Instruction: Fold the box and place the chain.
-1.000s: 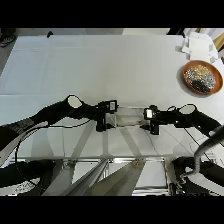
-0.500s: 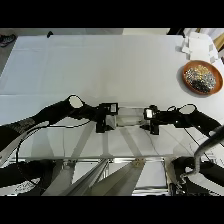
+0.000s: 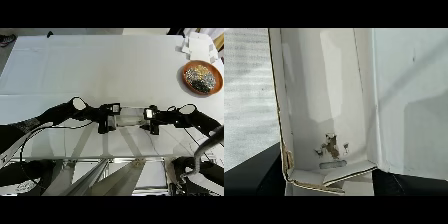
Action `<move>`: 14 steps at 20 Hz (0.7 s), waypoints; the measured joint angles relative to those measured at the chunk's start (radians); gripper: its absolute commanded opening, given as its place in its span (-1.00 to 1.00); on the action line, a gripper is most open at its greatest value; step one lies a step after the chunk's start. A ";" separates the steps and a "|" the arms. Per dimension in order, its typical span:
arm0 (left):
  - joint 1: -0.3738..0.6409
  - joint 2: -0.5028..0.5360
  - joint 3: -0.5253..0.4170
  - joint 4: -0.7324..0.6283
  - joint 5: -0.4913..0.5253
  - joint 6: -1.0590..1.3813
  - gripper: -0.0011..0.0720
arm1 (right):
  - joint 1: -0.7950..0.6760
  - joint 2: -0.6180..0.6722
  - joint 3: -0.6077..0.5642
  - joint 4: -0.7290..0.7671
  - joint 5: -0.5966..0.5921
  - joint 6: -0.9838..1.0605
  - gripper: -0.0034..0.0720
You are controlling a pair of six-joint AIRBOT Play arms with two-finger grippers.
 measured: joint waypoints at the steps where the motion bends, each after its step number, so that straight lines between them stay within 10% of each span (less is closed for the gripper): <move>1: -0.001 -0.002 0.000 -0.003 0.007 -0.007 0.96 | 0.000 0.000 0.000 0.000 0.000 0.000 0.17; 10: -0.030 -0.017 0.000 -0.024 0.048 -0.008 0.93 | 0.000 0.000 0.000 0.000 0.000 0.000 0.17; 14: -0.034 -0.021 0.000 -0.025 0.048 0.000 -0.19 | 0.000 0.000 0.000 0.000 0.000 0.001 0.17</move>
